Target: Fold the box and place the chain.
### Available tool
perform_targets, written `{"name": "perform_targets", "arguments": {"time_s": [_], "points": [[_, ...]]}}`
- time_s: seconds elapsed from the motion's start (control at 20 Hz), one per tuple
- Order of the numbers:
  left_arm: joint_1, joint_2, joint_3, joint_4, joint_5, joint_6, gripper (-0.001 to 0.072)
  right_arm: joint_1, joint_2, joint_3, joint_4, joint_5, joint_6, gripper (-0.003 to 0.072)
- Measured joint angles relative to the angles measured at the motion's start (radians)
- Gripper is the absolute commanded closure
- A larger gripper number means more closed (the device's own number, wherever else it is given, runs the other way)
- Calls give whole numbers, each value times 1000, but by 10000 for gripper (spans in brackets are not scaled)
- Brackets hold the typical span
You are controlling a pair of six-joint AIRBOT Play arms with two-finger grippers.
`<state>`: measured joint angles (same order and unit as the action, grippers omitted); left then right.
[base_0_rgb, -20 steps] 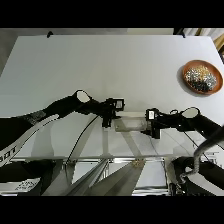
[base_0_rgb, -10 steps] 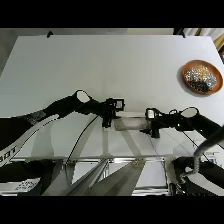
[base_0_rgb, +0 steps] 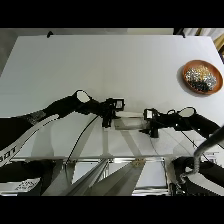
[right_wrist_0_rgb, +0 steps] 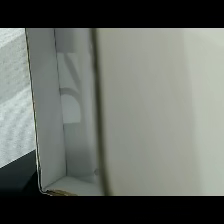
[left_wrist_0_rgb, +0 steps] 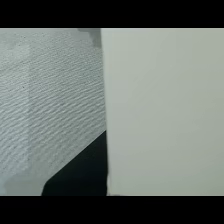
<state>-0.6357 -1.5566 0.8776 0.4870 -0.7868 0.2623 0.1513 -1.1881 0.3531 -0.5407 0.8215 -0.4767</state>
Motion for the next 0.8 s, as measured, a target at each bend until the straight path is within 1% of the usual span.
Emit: {"name": "perform_targets", "arguments": {"time_s": [0.05,0.2,0.4,0.45,0.5,0.55,0.65,0.75,0.8], "points": [[0,0,0,0,0,0,697,2,-2,0,1,-5,-1,230],[0,0,0,0,0,0,697,6,-5,0,2,-10,-2,304],[0,0,0,0,0,0,697,8,-6,0,3,-11,-2,305],[0,0,0,0,0,0,697,8,-6,0,3,-10,-2,282],[0,0,0,0,0,0,697,8,-6,0,3,-8,-2,229],[0,0,0,0,0,0,697,8,-6,0,3,-7,-2,200],[0,0,0,0,0,0,697,8,-6,0,9,-4,-2,199],[0,0,0,0,0,0,697,8,-6,0,15,4,-2,113],[0,0,0,0,1,0,697,8,-7,0,19,8,-2,103]]}}
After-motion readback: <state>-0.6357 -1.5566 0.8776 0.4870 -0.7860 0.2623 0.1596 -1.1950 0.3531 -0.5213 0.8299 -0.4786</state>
